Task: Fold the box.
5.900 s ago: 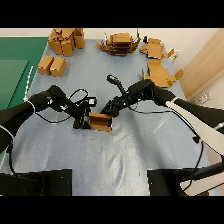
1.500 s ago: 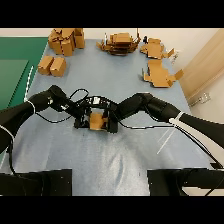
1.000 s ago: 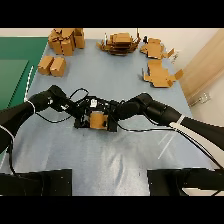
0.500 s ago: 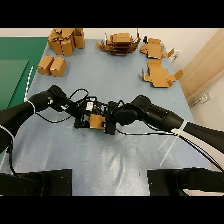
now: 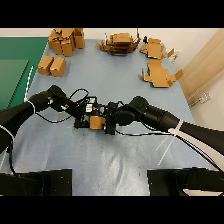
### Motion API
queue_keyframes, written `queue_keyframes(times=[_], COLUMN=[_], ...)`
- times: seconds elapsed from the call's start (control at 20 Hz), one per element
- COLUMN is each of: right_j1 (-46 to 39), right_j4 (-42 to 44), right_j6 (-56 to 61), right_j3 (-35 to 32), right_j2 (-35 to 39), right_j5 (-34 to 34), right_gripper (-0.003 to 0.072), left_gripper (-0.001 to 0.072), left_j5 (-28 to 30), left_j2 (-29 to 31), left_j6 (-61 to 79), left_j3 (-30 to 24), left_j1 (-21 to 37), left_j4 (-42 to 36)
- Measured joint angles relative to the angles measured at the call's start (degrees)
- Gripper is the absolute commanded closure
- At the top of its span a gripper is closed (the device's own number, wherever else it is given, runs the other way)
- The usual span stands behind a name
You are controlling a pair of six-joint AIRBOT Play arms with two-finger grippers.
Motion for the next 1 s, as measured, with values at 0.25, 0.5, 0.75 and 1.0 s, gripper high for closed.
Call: queue_keyframes(times=[0.25,0.5,0.75,1.0], right_j1=[0.5,0.7,0.7,0.7], right_j4=[1.2,1.3,-0.2,-1.0], right_j6=[0.0,0.0,0.0,0.0], right_j3=[0.0,0.0,0.0,0.0], right_j2=[0.0,0.0,0.1,0.0], right_j5=[-0.7,-0.8,0.1,0.1], right_gripper=[0.0097,0.0156,0.0338,0.034], left_gripper=[0.0413,0.0413,0.0413,0.0414], left_j5=[0.0,0.0,0.0,0.0], left_j2=[0.0,0.0,0.0,0.0], left_j6=[0.0,0.0,0.0,-0.1], left_j3=[0.0,0.0,0.0,0.0], left_j1=[0.0,0.0,0.0,0.0], left_j4=[0.0,0.0,0.0,0.0])
